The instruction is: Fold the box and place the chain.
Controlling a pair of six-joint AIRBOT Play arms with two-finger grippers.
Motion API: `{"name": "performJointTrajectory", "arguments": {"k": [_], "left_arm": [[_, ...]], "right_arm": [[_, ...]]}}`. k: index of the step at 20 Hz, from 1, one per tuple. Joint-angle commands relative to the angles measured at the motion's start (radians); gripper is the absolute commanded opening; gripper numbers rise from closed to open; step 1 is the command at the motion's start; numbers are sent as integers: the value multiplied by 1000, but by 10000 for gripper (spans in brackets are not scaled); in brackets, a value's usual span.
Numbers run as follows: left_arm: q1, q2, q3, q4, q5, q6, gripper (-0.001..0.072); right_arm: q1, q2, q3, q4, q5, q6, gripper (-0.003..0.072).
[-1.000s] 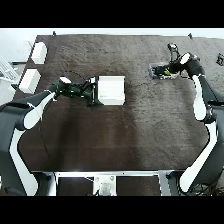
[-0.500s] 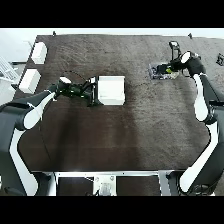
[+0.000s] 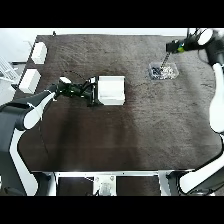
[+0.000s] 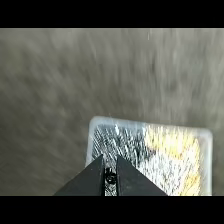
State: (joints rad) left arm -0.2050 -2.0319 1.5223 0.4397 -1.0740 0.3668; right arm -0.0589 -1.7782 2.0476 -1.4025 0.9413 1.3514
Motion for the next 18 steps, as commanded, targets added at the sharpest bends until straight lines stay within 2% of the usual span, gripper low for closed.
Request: {"name": "performJointTrajectory", "arguments": {"k": [1,5,9,13,18], "left_arm": [[1,0,0,0,0,0,458],[1,0,0,0,0,0,458],[1,0,0,0,0,0,458],[1,0,0,0,0,0,458],[1,0,0,0,0,0,458]], "right_arm": [[59,179,1,-8,0,-2,12],[171,374,1,-58,1,-2,12],[315,488,0,-58,10,-28,12],[449,504,-6,-58,49,-29,12],[558,500,-92,-56,46,-25,12]]}}
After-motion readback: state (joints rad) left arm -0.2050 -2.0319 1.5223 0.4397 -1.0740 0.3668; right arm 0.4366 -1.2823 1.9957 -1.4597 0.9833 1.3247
